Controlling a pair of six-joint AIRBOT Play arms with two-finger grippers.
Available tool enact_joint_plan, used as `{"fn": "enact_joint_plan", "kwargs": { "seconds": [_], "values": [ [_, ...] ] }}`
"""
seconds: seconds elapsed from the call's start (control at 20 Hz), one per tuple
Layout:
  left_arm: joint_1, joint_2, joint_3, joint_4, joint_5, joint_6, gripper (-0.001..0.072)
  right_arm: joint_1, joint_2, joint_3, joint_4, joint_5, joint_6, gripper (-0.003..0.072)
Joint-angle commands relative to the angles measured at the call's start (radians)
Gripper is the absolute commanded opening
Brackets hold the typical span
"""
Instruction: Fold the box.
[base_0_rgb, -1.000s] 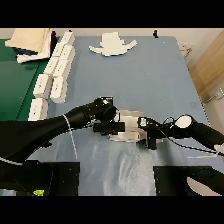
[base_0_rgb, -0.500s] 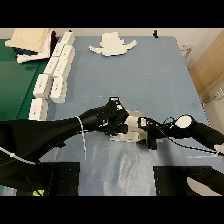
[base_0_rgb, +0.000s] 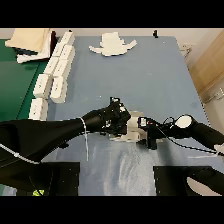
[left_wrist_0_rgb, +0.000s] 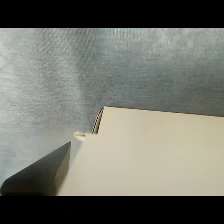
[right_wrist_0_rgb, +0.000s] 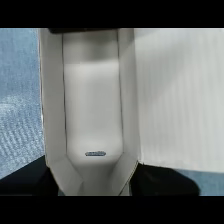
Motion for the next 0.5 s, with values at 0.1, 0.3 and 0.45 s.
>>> {"fn": "enact_joint_plan", "kwargs": {
  "seconds": [0.1,0.3,0.45],
  "values": [
    [0.001,0.000,0.035,0.012,-0.035,0.002,0.0452,0.001,0.001,0.001,0.000,0.000,0.000,0.0548],
    [0.007,-0.003,0.048,0.029,-0.030,0.001,0.0451,0.001,0.001,0.001,0.000,0.000,0.000,0.0547],
    [0.007,-0.011,0.046,0.038,-0.027,0.001,0.0450,0.001,0.001,0.001,0.000,0.000,0.000,0.0547]
  ]
}}
